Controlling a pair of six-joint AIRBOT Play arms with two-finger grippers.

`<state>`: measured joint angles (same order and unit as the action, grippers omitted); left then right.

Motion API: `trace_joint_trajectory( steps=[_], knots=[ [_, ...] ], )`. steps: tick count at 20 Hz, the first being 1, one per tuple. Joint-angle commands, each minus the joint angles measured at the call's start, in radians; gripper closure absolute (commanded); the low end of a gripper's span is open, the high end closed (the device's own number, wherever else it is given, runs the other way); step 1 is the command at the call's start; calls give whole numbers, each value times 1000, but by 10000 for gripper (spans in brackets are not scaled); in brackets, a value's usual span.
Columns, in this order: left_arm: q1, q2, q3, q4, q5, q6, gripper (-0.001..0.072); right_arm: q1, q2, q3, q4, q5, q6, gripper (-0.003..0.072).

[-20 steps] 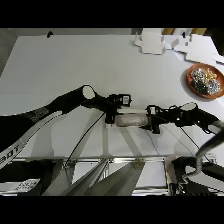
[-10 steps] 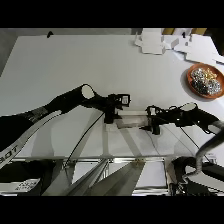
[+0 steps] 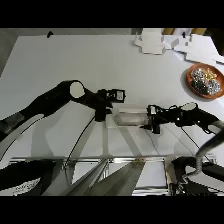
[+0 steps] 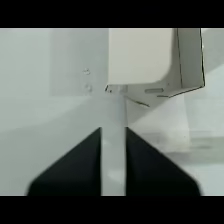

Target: Fold the box and place the chain.

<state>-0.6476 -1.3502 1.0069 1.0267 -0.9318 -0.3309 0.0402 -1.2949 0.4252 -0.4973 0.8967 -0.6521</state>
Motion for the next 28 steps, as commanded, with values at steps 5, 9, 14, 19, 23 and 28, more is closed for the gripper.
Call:
trace_joint_trajectory(
  steps=[5, 9, 14, 19, 23, 28],
  knots=[
    [-197, 71, 1, 57, -45, -227, 704, 0, 0, 0, -3, 8, -3, 209],
    [-277, 29, 1, 6, 241, -266, 704, 0, 0, 0, -3, 8, -3, 209],
    [-243, -33, 1, 20, 672, -446, 704, 0, 0, 0, -3, 8, -3, 209],
    [-192, -196, 1, -37, 614, -573, 700, 0, 0, 0, -3, 8, -3, 209],
    [-189, -196, 1, -38, 557, -570, 699, 0, 0, 0, -3, 8, -3, 209],
    [-128, 2, 1, 61, 306, -567, 701, 0, 0, 0, -3, 8, -3, 209]
  ],
)
